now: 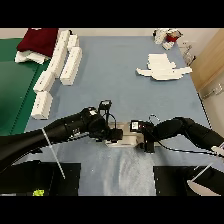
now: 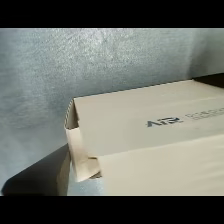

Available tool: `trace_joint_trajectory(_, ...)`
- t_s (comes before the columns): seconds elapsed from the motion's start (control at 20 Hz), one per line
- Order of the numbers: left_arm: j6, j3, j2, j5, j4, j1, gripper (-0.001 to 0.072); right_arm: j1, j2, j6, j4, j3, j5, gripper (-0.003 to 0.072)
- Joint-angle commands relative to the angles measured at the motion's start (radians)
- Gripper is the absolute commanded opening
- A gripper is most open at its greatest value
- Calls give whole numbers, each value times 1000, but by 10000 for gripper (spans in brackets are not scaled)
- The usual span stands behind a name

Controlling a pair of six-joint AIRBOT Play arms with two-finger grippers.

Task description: Fold the box.

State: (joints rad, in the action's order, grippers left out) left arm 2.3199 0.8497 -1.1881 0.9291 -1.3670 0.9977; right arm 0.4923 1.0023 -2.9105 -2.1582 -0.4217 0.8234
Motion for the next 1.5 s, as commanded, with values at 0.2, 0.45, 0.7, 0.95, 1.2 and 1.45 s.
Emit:
trace_joint_trajectory(0.2, 135, 111, -113, 100, -69, 58, 406, 0, 0, 0, 0, -1, 0, 509)
trace_joint_trajectory(0.45, 169, 145, -149, 144, -108, 58, 406, 0, 0, 0, 0, -1, 0, 509)
trace_joint_trajectory(0.7, 190, 145, -169, 153, -119, 63, 224, 0, 0, 0, 0, -1, 0, 509)
trace_joint_trajectory(0.95, 210, 147, -172, 145, -119, 63, 16, 0, 0, 0, 0, -1, 0, 509)
trace_joint_trajectory(1.2, 209, 148, -171, 147, -109, 63, 22, 0, 0, 0, 0, -1, 0, 509)
trace_joint_trajectory(1.45, 210, 156, -171, 153, -110, 62, 566, 0, 0, 0, 0, -1, 0, 510)
